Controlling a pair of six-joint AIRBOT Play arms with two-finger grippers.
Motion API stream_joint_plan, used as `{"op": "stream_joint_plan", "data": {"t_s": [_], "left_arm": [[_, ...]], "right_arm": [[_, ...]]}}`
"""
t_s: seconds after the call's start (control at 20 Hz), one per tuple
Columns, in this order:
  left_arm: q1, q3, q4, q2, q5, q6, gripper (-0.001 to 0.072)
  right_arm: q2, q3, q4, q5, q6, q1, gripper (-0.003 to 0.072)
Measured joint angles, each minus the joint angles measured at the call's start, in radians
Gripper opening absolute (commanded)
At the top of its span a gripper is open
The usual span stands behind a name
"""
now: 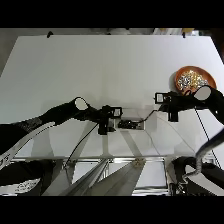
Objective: Fold the box and place the chain.
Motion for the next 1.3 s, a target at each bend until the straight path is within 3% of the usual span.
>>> {"op": "stream_joint_plan", "data": {"t_s": [0.1,0.2,0.25,0.8,0.95,1.3], "left_arm": [[0.0,0.0,0.0,0.0,0.0,0.0,0.0272],[0.0,0.0,0.0,0.0,0.0,0.0,0.0272],[0.0,0.0,0.0,0.0,0.0,0.0,0.0272],[0.0,0.0,0.0,0.0,0.0,0.0,0.0272],[0.0,0.0,0.0,0.0,0.0,0.0,0.0272],[0.0,0.0,0.0,0.0,0.0,0.0,0.0272]], "right_arm": [[0.012,-0.002,0.002,0.002,0.003,0.011,0.0074],[0.01,-0.003,0.0,-0.011,0.007,0.025,0.0246],[0.004,-0.004,-0.005,-0.023,0.007,0.03,0.0248],[-0.139,-0.005,-0.035,-0.136,0.041,0.042,0.0211],[-0.157,-0.005,-0.035,-0.119,0.043,0.041,0.0028],[-0.119,-0.007,-0.044,-0.104,0.048,0.043,0.0017]]}}
